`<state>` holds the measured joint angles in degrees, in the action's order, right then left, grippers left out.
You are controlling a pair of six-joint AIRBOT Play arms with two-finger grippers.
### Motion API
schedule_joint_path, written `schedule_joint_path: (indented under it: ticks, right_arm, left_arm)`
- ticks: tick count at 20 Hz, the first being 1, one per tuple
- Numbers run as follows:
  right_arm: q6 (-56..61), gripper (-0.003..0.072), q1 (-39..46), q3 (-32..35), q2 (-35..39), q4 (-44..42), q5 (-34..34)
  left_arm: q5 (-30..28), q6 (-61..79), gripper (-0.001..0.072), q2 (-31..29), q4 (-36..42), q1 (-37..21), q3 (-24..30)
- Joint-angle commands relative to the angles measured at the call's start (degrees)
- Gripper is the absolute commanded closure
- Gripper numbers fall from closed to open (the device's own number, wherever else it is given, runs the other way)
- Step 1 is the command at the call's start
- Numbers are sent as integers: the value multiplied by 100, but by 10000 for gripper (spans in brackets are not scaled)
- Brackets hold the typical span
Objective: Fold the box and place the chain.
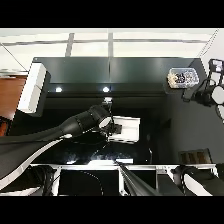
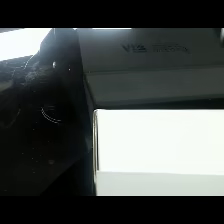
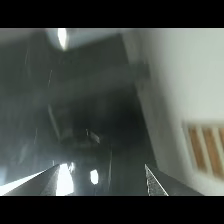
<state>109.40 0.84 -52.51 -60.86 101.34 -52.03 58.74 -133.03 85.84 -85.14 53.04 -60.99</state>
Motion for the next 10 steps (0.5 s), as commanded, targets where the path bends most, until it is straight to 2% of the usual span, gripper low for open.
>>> schedule_joint_path:
  ticks: [1, 6, 10]
  right_arm:
    - [-219, 68, 564, -872, -1255, -131, 732]
    - [-79, 69, 737, -3657, -3585, -330, -717]
    - [162, 69, 872, -4859, -4625, -321, -927]
  left_arm:
    - [170, -302, 682, -4, -343, 0, -4]
    - [151, -389, 681, -4, -540, 0, -4]
    - [127, -391, 680, -4, -520, 2, -4]
